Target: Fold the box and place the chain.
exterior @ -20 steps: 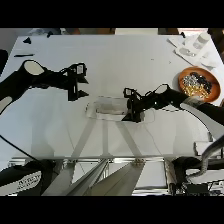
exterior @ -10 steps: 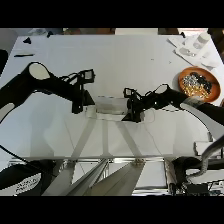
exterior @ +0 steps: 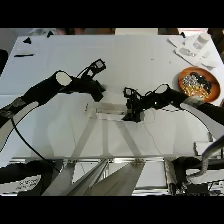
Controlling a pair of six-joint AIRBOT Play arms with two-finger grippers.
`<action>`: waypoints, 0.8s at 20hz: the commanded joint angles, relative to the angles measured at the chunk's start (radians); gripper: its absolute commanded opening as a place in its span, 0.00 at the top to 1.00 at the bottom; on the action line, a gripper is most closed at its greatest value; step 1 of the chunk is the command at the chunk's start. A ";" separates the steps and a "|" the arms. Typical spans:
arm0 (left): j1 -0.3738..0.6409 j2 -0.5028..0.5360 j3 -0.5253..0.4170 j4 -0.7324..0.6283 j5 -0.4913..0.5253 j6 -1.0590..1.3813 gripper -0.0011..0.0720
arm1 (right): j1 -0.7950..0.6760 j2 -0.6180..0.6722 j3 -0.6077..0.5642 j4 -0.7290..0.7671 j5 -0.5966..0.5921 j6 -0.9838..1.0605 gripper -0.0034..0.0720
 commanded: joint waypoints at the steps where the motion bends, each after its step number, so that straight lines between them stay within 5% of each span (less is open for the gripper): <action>1: -0.003 -0.050 0.000 -0.003 0.092 -0.085 0.97 | 0.001 0.000 0.000 -0.003 0.001 -0.001 0.50; 8: 0.007 -0.047 0.000 -0.002 0.012 -0.080 0.97 | 0.001 0.000 0.000 -0.003 0.001 -0.001 0.50; 16: 0.177 0.151 0.000 -0.001 -0.401 0.019 0.97 | 0.001 0.000 0.000 -0.003 0.001 -0.001 0.50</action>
